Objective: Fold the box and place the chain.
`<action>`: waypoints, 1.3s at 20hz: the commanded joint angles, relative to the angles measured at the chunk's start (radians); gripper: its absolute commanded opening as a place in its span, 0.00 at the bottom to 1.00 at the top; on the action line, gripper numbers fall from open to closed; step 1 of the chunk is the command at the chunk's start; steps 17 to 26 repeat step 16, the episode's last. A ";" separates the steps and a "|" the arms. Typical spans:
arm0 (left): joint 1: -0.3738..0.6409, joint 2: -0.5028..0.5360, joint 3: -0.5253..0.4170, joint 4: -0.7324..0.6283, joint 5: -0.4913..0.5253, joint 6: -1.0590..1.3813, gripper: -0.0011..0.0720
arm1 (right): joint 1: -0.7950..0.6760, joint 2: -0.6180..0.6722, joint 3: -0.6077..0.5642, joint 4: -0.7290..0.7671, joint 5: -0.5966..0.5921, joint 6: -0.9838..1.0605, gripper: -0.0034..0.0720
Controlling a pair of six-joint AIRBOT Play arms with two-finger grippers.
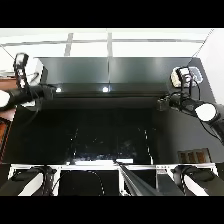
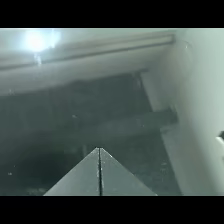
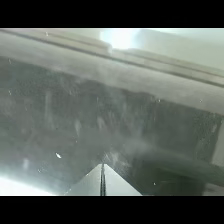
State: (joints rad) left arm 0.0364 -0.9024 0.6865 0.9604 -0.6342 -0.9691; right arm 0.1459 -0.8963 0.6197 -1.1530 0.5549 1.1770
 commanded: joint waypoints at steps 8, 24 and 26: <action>-0.041 0.107 -0.140 -0.008 0.110 0.018 0.05 | 0.010 0.000 -0.018 -0.030 -0.001 -0.006 0.06; -0.041 0.107 -0.140 -0.008 0.110 0.018 0.05 | 0.010 0.000 -0.018 -0.030 -0.001 -0.006 0.06; -0.041 0.107 -0.140 -0.008 0.110 0.018 0.05 | 0.010 0.000 -0.018 -0.030 -0.001 -0.006 0.06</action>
